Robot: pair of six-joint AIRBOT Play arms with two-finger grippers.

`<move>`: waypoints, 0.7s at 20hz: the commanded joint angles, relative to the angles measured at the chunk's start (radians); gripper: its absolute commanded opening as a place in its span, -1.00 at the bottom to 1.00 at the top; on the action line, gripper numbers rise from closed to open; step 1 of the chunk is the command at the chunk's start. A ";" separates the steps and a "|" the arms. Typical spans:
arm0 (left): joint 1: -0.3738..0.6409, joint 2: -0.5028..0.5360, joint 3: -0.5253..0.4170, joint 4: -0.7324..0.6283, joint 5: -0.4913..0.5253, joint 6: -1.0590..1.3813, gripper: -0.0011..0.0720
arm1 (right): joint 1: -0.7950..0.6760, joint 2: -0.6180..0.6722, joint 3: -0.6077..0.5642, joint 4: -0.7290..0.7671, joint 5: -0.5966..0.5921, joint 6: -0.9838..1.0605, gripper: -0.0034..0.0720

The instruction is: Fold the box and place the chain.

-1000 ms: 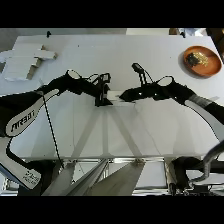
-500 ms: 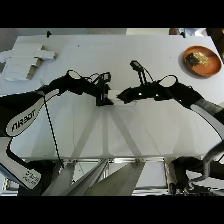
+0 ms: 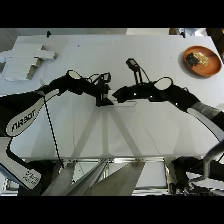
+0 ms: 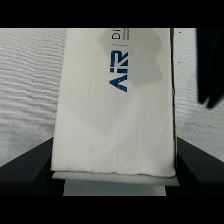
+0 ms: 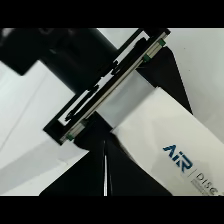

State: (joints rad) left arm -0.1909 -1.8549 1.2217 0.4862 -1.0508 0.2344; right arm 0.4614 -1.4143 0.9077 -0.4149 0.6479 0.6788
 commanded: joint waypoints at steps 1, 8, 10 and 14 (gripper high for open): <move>0.000 0.001 0.000 0.001 0.000 0.000 0.33 | 0.038 -0.050 0.001 0.000 -0.096 0.032 -0.89; 0.000 0.001 0.000 0.001 0.000 0.000 0.33 | 0.038 -0.123 0.001 -0.146 -0.061 0.137 -0.89; 0.000 0.001 0.000 0.001 0.000 0.000 0.33 | 0.038 -0.123 0.001 -0.185 -0.061 0.160 -0.89; 0.000 0.001 0.000 0.001 0.000 0.000 0.33 | 0.038 -0.123 0.001 -0.185 -0.060 0.159 -0.89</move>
State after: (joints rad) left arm -0.1909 -1.8549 1.2217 0.4896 -1.0512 0.2379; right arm 0.4984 -1.5326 0.9100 -0.5617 0.5781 0.8211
